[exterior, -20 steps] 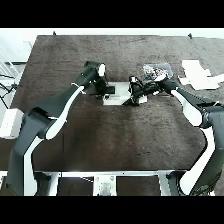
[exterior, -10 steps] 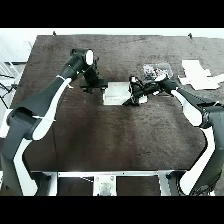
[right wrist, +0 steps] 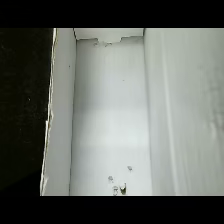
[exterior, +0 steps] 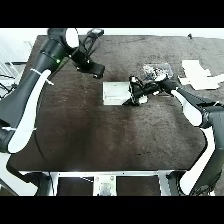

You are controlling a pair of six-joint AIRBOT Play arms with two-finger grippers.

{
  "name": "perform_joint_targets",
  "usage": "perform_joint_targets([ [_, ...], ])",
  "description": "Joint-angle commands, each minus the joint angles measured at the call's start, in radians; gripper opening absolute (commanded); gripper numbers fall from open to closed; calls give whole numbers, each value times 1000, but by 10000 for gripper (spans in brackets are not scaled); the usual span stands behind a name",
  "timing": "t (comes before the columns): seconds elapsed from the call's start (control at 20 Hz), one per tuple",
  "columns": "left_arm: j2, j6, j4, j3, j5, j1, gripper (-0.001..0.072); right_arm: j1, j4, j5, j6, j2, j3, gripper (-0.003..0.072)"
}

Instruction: Fold the box and place the chain.

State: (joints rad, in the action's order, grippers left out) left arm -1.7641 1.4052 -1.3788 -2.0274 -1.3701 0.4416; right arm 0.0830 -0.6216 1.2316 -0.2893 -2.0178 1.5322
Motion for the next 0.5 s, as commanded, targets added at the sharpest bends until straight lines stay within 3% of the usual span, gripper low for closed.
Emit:
perform_joint_targets([
  [0.0,47,-239,42,22,83,-1,367,1,0,0,0,-1,0,587],
  [0.1,47,-390,153,22,88,-9,373,1,0,0,0,-1,0,587],
  [0.15,47,-471,235,22,88,-23,191,1,0,0,0,-1,0,587],
  [0.2,47,-558,341,22,75,-50,53,1,0,0,0,-1,0,587],
  [0.35,47,-665,548,24,25,-142,17,1,0,0,0,-1,0,587],
  [0.45,47,-703,586,24,-13,-188,15,1,0,0,0,-1,0,587],
])
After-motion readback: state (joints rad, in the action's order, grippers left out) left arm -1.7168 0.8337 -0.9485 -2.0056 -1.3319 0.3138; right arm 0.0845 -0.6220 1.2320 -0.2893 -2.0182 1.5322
